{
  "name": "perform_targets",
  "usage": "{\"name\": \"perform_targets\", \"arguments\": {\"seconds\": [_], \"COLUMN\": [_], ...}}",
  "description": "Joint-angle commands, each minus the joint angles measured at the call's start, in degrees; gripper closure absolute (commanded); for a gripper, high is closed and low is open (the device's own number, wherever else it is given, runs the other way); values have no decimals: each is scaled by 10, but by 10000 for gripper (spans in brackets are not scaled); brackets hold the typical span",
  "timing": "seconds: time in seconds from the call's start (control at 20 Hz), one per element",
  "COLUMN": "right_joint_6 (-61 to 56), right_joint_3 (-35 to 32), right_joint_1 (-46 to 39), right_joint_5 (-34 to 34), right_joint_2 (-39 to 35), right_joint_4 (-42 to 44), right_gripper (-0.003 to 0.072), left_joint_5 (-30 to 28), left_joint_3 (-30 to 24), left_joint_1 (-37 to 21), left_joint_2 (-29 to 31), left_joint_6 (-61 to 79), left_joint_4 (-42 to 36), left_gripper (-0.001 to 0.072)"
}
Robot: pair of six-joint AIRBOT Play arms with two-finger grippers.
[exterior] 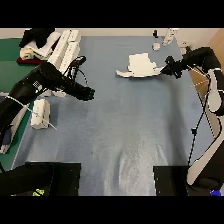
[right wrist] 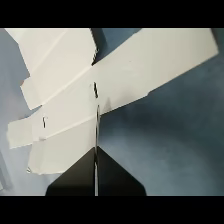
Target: Fold the box.
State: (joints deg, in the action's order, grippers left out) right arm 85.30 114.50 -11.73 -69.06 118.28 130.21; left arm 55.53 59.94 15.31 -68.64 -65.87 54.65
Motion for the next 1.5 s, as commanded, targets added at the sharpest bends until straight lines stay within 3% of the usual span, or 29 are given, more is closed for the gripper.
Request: {"name": "perform_targets", "arguments": {"seconds": [0.0, 0.15, 0.3, 0.7, 0.85, 0.95, 1.0, 1.05, 1.1, 1.3, 1.45], "right_joint_6": [-49, -70, -109, -170, -223, -223, -223, -223, -223, -223, -160], "right_joint_3": [-30, -95, -203, -694, -813, -833, -833, -831, -829, -766, -711], "right_joint_1": [30, 64, 93, 187, 215, 217, 217, 217, 217, 174, 77], "right_joint_5": [-75, -72, -63, 128, 160, 134, 120, 111, 112, 102, 71], "right_joint_2": [-47, -129, -234, -595, -676, -688, -688, -688, -688, -676, -638], "right_joint_4": [-62, -105, -162, -160, -160, -171, -183, -192, -204, -296, -278], "right_gripper": [690, 690, 690, 689, 685, 672, 550, 312, 177, 171, 180], "left_joint_5": [0, 0, 0, 0, 0, 0, 0, 0, 0, 0, 0], "left_joint_3": [0, 0, 0, 0, 0, 0, 0, 0, 0, 0, 0], "left_joint_1": [0, 0, 0, 0, 0, 0, 0, 0, 0, 0, 0], "left_joint_2": [0, 0, 0, 0, 0, 0, 0, 0, 0, 0, 0], "left_joint_6": [0, 0, 0, 0, 0, 0, 0, 0, 0, 0, 0], "left_joint_4": [0, 0, 0, 0, 0, 0, 0, 0, 0, 0, 0], "left_gripper": [696, 696, 696, 696, 696, 696, 696, 696, 696, 696, 696]}}
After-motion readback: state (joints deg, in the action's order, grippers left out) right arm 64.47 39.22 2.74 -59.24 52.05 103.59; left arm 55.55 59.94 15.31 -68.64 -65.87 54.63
